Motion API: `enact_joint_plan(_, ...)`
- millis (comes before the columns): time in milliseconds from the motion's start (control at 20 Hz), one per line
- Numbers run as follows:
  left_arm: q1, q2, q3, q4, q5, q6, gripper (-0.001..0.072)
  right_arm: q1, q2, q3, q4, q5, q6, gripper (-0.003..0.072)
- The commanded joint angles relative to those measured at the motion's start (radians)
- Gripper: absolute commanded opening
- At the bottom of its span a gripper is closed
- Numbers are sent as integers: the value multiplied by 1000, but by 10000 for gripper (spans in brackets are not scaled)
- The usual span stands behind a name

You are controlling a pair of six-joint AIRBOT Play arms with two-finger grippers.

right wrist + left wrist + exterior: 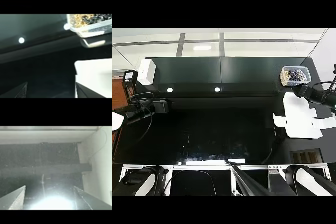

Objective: Fold the box and place the chain.

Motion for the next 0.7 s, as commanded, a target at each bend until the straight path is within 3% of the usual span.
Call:
enact_joint_plan(0,1,0,-3,-4,14,-2,702,-61,-13,121,-409,21,292,702)
enact_joint_plan(100,1,0,-3,-4,14,-2,702,-164,-60,238,-648,78,382,702)
enact_joint_plan(150,1,0,-3,-5,16,-2,702,-244,-97,289,-692,100,425,702)
enact_joint_plan(300,1,0,-3,-6,16,-2,702,-467,-202,367,-628,218,466,702)
enact_joint_plan(500,1,0,-3,-8,18,-2,701,-584,-336,373,-519,509,-10,702)
enact_joint_plan(550,1,0,-3,-8,18,-2,701,-582,-366,373,-555,540,-51,702)
enact_joint_plan(650,1,0,-3,-8,18,-2,701,-568,-390,373,-565,473,-79,701)
